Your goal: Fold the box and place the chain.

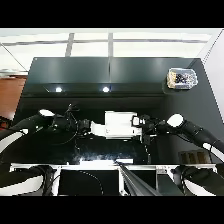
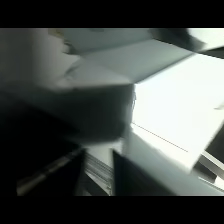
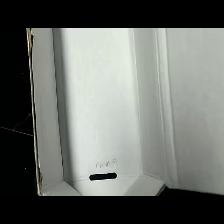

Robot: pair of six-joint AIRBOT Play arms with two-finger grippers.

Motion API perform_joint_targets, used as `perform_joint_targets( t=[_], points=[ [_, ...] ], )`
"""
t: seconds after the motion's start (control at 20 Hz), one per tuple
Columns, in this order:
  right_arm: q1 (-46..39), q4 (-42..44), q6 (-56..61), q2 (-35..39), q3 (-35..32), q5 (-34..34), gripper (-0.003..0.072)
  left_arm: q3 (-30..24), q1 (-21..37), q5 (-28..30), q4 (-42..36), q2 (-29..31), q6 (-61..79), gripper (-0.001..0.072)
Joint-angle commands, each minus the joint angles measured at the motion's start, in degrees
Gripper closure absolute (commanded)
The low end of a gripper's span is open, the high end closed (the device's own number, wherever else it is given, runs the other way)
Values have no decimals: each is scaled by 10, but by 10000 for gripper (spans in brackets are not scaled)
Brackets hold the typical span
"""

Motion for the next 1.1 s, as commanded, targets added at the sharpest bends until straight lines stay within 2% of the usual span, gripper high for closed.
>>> perform_joint_targets(
  t=[0.0,0.05,0.15,0.35,0.65,1.05],
  points=[
    [0,2,0,0,0,0,151,26,-3,-35,0,-1,5,282],
    [0,2,0,0,0,0,151,34,-3,-48,0,-1,5,201],
    [0,2,0,0,0,0,151,49,-5,-62,9,-1,-10,201],
    [0,2,0,0,0,0,151,93,-42,-61,89,-1,-86,201],
    [0,2,0,0,0,0,151,151,-99,-58,132,-1,-155,202],
    [0,2,0,0,0,0,151,158,-94,-62,162,12,-174,202]
  ],
)
